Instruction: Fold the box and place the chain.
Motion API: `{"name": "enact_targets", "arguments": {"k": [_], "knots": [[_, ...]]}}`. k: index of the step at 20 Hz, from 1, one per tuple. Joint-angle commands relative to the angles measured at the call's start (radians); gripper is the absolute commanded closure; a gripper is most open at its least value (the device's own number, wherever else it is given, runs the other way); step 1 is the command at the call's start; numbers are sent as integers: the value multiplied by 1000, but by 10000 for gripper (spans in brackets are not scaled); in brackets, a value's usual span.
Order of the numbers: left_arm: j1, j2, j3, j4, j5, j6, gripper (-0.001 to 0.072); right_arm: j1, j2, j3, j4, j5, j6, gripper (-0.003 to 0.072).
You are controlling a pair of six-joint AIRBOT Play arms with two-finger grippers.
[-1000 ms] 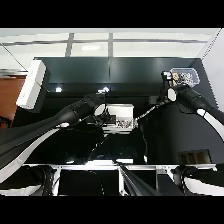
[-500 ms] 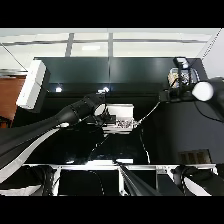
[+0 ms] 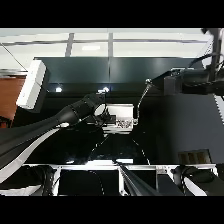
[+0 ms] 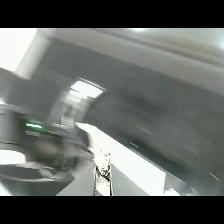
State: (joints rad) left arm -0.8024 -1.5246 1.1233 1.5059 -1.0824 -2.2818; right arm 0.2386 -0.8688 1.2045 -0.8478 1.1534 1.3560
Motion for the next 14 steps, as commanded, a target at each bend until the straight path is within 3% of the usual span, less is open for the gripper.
{"name": "enact_targets", "arguments": {"k": [1, 9, 14], "knots": [[1, 0, 1, 0, 0, 0, 678, 18, -9, 32, 140, 8, -56, 670], [1, 0, 1, 0, 0, 0, 678, 151, -153, -143, 132, -48, -71, 670], [1, 0, 1, 0, 0, 0, 678, 153, -167, -331, 114, -144, -69, 670]]}}
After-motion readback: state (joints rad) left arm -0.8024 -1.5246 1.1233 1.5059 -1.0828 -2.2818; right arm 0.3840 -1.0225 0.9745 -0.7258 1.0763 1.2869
